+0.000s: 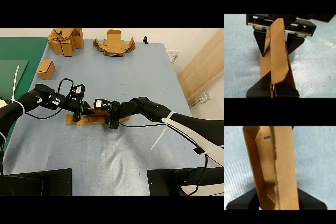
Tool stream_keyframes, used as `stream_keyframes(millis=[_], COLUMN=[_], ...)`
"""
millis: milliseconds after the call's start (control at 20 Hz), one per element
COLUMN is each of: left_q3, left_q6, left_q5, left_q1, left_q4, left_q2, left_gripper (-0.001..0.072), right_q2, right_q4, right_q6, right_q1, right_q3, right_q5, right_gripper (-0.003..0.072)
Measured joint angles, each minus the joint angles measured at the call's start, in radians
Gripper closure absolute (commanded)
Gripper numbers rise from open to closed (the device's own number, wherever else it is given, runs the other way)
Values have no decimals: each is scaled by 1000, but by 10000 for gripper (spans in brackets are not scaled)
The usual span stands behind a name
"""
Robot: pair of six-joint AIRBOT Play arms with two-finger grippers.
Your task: Fold the box.
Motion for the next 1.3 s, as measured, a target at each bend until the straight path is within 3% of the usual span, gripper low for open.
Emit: stream_keyframes(millis=[250, 300, 450, 550, 1300], left_q3=[0, 0, 0, 0, 0], left_q6=[-1, -1, -1, -1, 0], left_q5=[10, 13, 28, 36, 52], left_q1=[-1, -1, -1, -1, -1], left_q4=[0, 0, -2, -4, -4], left_q2=[0, 0, 0, 0, 0], left_gripper=[697, 697, 697, 697, 697], right_q2=[-25, -28, -34, -34, -37], right_q4=[76, 89, 112, 114, 60], right_q6=[-74, -87, -108, -115, -125], right_q1=[-30, -37, -52, -58, -64], right_q3=[13, 14, 14, 14, 55], right_q5=[-65, -74, -100, -110, -105], right_gripper=[148, 89, 66, 5, 6])
